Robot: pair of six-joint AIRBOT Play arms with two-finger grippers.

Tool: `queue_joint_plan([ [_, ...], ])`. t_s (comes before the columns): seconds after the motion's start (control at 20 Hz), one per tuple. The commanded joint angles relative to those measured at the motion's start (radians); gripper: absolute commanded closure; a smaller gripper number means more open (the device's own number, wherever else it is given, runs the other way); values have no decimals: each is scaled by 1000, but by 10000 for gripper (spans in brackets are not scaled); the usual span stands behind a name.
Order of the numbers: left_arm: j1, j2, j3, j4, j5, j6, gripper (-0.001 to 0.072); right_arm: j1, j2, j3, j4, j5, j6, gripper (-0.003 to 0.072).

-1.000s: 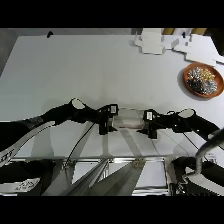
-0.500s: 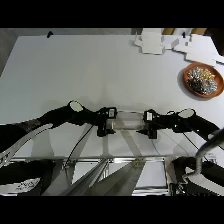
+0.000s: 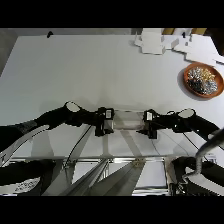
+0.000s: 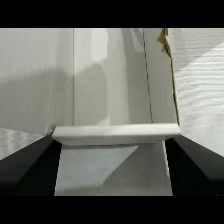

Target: Fold the box and place the chain.

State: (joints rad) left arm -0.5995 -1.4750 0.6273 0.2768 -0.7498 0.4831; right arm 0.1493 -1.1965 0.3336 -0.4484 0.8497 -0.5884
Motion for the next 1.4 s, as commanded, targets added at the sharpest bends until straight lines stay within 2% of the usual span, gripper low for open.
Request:
queue_joint_plan([
  [0.0, -20, 1, -1, -8, 29, 5, 14, 1, 0, -1, 1, 0, 0, 252],
  [0.35, -44, 1, 0, -53, 29, 32, 17, 1, 0, 0, 1, 0, 0, 252],
  [0.55, -44, 0, 0, -68, 32, 33, 100, 1, 0, -1, 1, 0, 0, 252],
  [0.6, -44, 0, 0, -70, 31, 34, 205, 1, 0, -1, 1, 0, 0, 252],
  [0.65, -44, 0, 0, -72, 32, 34, 364, 1, 0, 0, 1, 0, 0, 252],
  [0.7, -44, 0, 0, -75, 32, 34, 558, 1, 0, -1, 1, 0, 0, 252],
  [0.75, -44, 0, 0, -75, 32, 34, 669, 1, 0, 0, 1, 0, 0, 252],
  [0.8, -44, 0, 0, -75, 34, 34, 699, 1, 0, -1, 1, 0, 0, 252],
  [1.35, -43, 1, 0, -75, 31, 8, 699, 1, 0, 0, 1, 0, 0, 252],
])
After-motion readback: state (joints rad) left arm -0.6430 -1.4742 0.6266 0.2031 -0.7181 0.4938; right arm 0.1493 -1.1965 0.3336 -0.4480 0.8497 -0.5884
